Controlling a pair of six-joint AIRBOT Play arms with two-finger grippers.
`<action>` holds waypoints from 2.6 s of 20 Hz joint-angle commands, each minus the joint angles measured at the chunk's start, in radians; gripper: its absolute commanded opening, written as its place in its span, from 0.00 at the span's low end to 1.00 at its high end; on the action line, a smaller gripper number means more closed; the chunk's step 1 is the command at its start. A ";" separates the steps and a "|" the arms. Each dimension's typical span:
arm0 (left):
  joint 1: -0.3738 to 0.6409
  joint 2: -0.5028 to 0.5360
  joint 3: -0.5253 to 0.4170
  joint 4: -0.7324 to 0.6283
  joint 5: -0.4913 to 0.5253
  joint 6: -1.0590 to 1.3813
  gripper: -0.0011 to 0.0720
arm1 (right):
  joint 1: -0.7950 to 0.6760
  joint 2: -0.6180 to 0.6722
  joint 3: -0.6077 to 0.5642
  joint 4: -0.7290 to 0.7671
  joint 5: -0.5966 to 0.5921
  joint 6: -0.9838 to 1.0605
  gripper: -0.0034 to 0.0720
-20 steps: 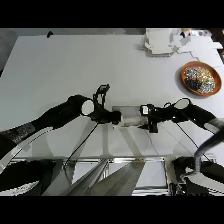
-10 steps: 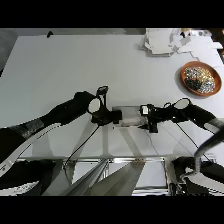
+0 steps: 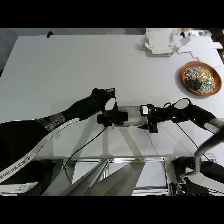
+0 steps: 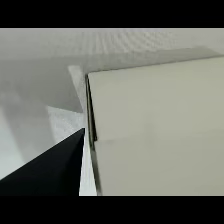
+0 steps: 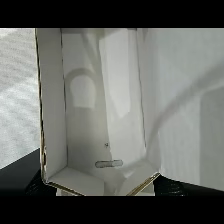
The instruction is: Fold the box and place the chain.
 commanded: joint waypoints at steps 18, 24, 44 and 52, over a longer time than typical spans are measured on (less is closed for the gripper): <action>-0.068 -0.070 0.056 0.143 -0.028 -0.196 0.01 | 0.000 0.000 0.001 0.000 0.000 0.000 0.50; -0.059 -0.042 0.056 0.144 -0.033 -0.142 0.32 | 0.000 0.000 0.001 0.000 0.000 0.000 0.50; -0.068 -0.068 0.056 0.154 -0.057 -0.026 0.03 | 0.000 0.000 0.001 0.000 0.000 0.000 0.50; -0.068 -0.073 0.056 0.154 -0.031 -0.025 0.25 | 0.000 0.000 0.001 0.000 0.000 0.000 0.50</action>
